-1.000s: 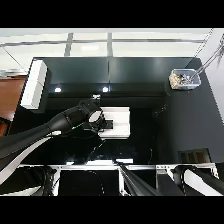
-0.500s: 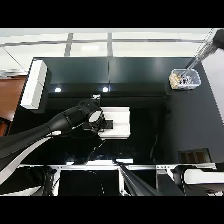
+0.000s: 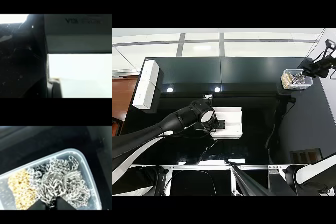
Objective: Fold the box and place the chain.
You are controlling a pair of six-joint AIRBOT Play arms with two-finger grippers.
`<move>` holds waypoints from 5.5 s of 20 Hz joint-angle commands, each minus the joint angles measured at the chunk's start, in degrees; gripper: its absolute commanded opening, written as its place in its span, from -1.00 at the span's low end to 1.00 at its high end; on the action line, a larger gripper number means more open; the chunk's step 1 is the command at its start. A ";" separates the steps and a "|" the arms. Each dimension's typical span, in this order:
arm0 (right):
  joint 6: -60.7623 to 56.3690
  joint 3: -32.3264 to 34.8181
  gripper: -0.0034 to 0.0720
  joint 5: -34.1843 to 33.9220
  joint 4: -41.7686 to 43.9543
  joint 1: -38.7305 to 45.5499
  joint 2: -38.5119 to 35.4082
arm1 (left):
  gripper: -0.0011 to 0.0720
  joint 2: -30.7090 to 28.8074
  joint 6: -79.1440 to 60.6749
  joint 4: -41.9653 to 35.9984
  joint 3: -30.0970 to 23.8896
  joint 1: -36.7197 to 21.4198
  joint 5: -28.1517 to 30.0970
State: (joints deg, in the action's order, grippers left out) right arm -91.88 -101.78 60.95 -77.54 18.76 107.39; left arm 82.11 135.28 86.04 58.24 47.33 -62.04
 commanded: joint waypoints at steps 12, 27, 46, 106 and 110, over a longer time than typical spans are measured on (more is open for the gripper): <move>-0.57 -0.09 -0.87 -1.18 -0.39 -0.22 4.02 | -0.90 -0.02 0.00 0.02 0.02 0.00 0.07; 7.74 -15.63 -0.88 0.57 6.64 -0.33 -36.63 | -0.90 -0.02 -0.02 0.02 0.02 0.00 0.07; 10.78 -8.79 -0.88 32.22 38.10 -20.76 -47.82 | -0.90 -0.02 -0.02 0.02 0.02 0.00 0.04; 33.35 51.80 0.12 5.79 15.72 -31.08 -43.63 | -0.90 -0.02 -0.02 0.09 0.02 0.00 0.07; 57.05 63.19 1.00 -10.21 21.00 -33.81 -43.54 | -0.90 -0.02 -0.02 0.11 0.02 0.00 0.15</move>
State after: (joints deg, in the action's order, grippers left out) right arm -53.56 -44.58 59.66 -57.32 -14.39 63.88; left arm 82.11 135.26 86.13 58.24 47.33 -61.95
